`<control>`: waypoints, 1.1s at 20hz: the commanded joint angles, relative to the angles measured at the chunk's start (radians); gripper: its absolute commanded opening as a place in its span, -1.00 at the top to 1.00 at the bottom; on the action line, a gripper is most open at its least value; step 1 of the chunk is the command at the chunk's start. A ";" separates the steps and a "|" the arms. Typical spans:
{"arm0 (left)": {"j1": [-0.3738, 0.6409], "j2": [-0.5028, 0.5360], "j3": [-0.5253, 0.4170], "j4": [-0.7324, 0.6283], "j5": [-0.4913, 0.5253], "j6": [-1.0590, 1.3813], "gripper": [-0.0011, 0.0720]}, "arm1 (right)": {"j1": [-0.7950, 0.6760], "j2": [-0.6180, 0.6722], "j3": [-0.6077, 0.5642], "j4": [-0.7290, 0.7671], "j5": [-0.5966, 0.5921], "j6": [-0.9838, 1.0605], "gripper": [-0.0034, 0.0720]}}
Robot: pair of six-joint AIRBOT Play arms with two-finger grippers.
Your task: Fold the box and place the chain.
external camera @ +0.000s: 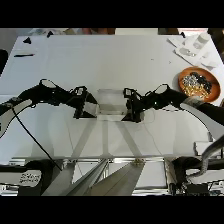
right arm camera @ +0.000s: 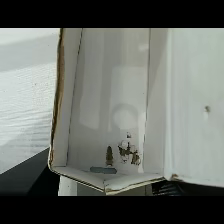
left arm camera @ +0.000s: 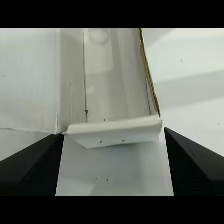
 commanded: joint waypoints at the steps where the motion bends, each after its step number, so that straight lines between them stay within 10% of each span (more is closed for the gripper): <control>1: -0.032 -0.024 0.001 -0.020 0.010 -0.003 -0.94 | 0.000 0.000 0.000 0.000 0.001 0.000 -0.01; 12: -0.101 -0.046 0.003 -0.020 0.127 -0.093 -0.93 | 0.000 0.000 0.000 0.000 0.001 0.000 -0.01; 13: -0.101 -0.046 0.003 -0.020 0.127 -0.093 -0.84 | 0.000 0.000 0.000 0.000 0.001 0.000 -0.01; 15: -0.101 -0.046 0.003 -0.020 0.126 -0.092 0.04 | 0.000 0.000 0.000 0.000 0.001 0.000 -0.01; 22: -0.100 -0.046 0.003 -0.020 0.125 -0.092 0.10 | 0.000 0.000 0.000 0.000 0.001 0.000 -0.01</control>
